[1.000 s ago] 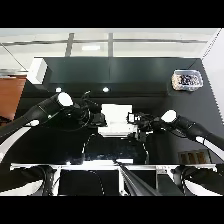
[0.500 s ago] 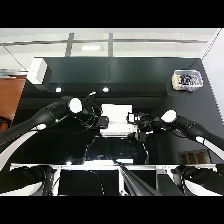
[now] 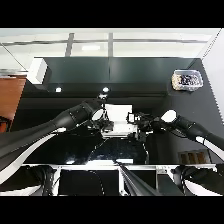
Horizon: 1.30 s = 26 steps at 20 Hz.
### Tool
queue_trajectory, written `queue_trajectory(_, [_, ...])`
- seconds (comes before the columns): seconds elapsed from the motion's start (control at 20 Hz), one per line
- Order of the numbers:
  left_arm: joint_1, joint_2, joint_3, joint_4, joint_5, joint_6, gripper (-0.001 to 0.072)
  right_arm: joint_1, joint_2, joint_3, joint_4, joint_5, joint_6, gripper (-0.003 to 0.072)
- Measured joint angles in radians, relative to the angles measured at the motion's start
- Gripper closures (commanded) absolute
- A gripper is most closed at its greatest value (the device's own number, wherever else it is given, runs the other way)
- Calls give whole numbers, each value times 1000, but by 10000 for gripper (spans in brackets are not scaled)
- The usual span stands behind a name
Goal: Fold the box and place the chain.
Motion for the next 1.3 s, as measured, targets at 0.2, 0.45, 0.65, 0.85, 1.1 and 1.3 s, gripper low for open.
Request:
queue_trajectory(0.2, [-4,-10,11,13,-16,-53,305,0,0,0,0,3,0,270])
queue_trajectory(0.45, [-1,-13,14,-46,-14,-84,547,0,0,0,0,7,0,270])
queue_trajectory(0.65, [0,-13,16,-69,-7,-116,684,0,0,0,0,14,3,270])
queue_trajectory(0.85, [0,-13,16,-80,3,-121,381,0,0,0,-2,14,-3,270])
queue_trajectory(1.1, [2,-13,16,-84,5,-140,285,0,0,0,-2,14,-2,270])
queue_trajectory(1.3, [10,-14,16,-76,8,-150,631,0,0,0,-1,14,0,270])
